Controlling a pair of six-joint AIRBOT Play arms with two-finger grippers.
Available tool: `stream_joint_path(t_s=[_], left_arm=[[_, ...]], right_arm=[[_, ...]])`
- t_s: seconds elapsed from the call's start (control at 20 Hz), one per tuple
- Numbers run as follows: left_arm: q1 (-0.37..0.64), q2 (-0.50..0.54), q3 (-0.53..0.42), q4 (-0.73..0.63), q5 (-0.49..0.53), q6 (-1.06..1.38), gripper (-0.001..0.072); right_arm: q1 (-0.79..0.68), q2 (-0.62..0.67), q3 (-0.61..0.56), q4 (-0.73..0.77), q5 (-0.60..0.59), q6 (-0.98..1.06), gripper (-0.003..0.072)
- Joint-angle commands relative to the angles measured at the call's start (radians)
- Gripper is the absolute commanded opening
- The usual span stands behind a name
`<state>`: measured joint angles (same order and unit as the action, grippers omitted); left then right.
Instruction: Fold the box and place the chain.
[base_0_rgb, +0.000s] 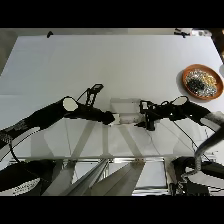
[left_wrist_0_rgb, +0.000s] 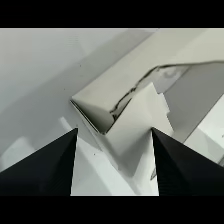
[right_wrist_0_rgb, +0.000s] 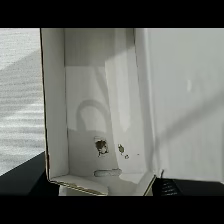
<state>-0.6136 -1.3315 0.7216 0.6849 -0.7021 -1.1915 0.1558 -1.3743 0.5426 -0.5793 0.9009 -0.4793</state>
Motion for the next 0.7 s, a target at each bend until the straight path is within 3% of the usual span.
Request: stream_joint_path(t_s=[0.0, 0.4, 0.5, 0.65], left_arm=[[-0.022, -0.004, 0.06, 0.106, 0.01, -0.147, 0.0518], [-0.077, -0.051, 0.164, 0.258, -0.068, -0.367, 0.0522], [-0.08, -0.056, 0.212, 0.406, -0.151, -0.509, 0.0525], [-0.078, -0.056, 0.322, 0.641, -0.36, -0.671, 0.0526]], right_arm=[[0.001, 0.001, 0.0, 0.0, 0.0, 0.0, 0.0444], [0.001, 0.001, 0.0, 0.0, 0.0, 0.0, 0.0444], [0.001, 0.001, 0.0, 0.0, 0.0, 0.0, 0.0444], [0.001, 0.001, 0.0, 0.0, 0.0, 0.0, 0.0444]])
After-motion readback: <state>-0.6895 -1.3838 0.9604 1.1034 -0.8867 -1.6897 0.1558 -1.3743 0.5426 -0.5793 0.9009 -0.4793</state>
